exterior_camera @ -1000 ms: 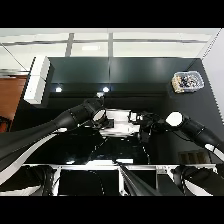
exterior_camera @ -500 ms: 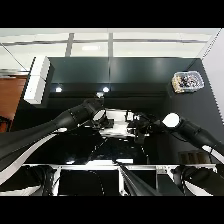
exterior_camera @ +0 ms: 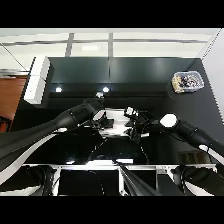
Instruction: Fold the box and place the chain.
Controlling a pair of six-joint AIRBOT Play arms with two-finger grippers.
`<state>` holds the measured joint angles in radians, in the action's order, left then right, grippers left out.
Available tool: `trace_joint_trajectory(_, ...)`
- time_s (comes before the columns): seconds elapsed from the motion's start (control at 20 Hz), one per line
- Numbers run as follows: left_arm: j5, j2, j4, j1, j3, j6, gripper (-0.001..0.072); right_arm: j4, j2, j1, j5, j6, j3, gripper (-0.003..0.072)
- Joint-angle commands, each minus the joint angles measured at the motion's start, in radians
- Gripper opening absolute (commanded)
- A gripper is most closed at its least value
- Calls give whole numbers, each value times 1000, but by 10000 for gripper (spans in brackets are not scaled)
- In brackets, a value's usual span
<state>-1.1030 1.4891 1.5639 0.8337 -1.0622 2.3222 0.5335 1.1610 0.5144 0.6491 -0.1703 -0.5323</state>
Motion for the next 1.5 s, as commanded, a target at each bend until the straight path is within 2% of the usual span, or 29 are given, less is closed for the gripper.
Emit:
trace_joint_trajectory(0.0, 3, 1, -1, -1, 0, 0, 29, 18, 1, 1, -6, -28, 1, 182)
trace_joint_trajectory(0.05, 3, 1, -1, -1, 0, 0, 30, 18, 1, 2, -6, -38, 1, 218)
trace_joint_trajectory(0.1, 3, 1, -1, -1, 0, 0, 29, 18, 1, 1, -10, -40, 1, 415)
trace_joint_trajectory(0.15, 3, 1, -1, -1, 0, 0, 30, 18, 1, 1, -11, -40, 1, 465)
trace_joint_trajectory(0.2, 3, 1, -1, -1, 0, 0, 30, 18, 1, 1, -7, -47, 1, 209)
trace_joint_trajectory(0.25, 3, 1, -1, -1, 0, 0, 30, 20, -2, 1, 3, -109, -2, 45)
trace_joint_trajectory(0.35, 3, 1, -1, -1, 0, 0, 30, 90, -43, -21, 73, -403, -35, 16)
trace_joint_trajectory(0.45, 3, 1, -1, -1, 0, 0, 30, 213, -122, -98, 219, -694, -106, 16)
trace_joint_trajectory(0.55, 3, 1, -1, -1, 0, 0, 30, 413, -222, -233, 293, -1006, -134, 16)
trace_joint_trajectory(0.65, 3, 1, -2, -1, 0, 0, 30, 680, -278, -406, 360, -1369, -116, 17)
trace_joint_trajectory(0.7, 3, 1, -1, -1, 0, 0, 30, 733, -281, -484, 384, -1464, -94, 17)
trace_joint_trajectory(0.8, 3, 1, -1, -1, 0, 0, 30, 624, -273, -596, 388, -1466, -10, 17)
trace_joint_trajectory(0.85, 8, 1, -1, -1, 0, 0, 30, 509, -264, -614, 386, -1417, 44, 18)
trace_joint_trajectory(1.0, 18, 1, -1, -1, 0, 0, 30, 183, -198, -566, 376, -1172, 167, 17)
trace_joint_trajectory(1.15, 22, 1, -1, -1, 0, 0, 30, 129, -88, -465, 276, -1154, 172, 17)
trace_joint_trajectory(1.25, 22, 1, -2, -1, 0, 0, 30, 31, -26, -424, 237, -1070, 157, 18)
trace_joint_trajectory(1.35, 22, 1, -2, -1, 0, 0, 29, -71, 20, -402, 264, -965, 125, 18)
trace_joint_trajectory(1.45, 22, 1, -1, -1, 0, 0, 30, -92, 25, -402, 338, -859, 62, 20)
